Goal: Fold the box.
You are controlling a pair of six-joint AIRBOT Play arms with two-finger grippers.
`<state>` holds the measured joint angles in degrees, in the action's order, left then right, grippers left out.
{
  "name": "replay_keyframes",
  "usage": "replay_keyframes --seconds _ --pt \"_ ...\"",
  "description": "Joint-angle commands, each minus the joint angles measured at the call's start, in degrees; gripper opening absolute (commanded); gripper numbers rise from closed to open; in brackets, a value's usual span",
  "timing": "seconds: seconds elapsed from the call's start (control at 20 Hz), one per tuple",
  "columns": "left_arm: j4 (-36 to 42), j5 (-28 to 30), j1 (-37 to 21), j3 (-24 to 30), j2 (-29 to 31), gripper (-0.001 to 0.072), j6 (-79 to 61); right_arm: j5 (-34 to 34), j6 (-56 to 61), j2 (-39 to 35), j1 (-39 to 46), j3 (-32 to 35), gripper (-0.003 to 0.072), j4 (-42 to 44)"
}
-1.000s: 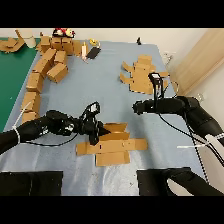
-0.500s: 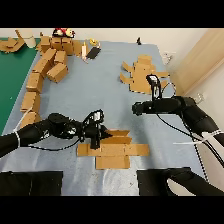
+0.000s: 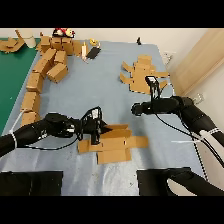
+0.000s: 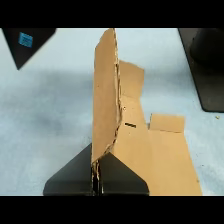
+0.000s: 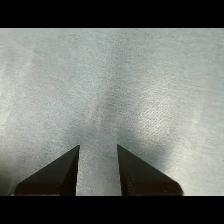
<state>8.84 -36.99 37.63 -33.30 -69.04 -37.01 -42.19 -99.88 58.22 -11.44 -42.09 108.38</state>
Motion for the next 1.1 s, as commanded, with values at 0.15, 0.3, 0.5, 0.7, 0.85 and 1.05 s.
replay_keyframes --seconds 0.15,0.3,0.5,0.7,0.85,1.05 --pt "0.1 -3.5 -3.1 1.0 0.8 0.0011 -1.0 0.1 0.0 0.0 0.0 0.0 0.0356 0.1" --pt "0.2 -4.2 -3.0 2.3 0.7 0.0011 -0.9 0.2 0.0 0.0 0.0 0.0 0.0356 0.0" --pt "0.2 -5.4 -3.0 3.7 0.4 0.0011 -1.0 0.2 0.0 0.0 0.0 0.0 0.0356 0.1" --pt "0.1 -6.8 -3.0 3.8 -2.5 0.0011 -0.9 0.2 0.0 0.0 0.0 0.0 0.0356 0.5" --pt "-0.1 -7.1 -3.0 3.8 -3.2 0.0012 -0.9 0.2 0.0 0.0 0.0 0.0 0.0355 0.5" --pt "-0.1 -7.1 -3.0 3.8 -3.2 0.0012 -0.5 0.2 0.0 0.0 0.0 0.0 0.0355 0.5"
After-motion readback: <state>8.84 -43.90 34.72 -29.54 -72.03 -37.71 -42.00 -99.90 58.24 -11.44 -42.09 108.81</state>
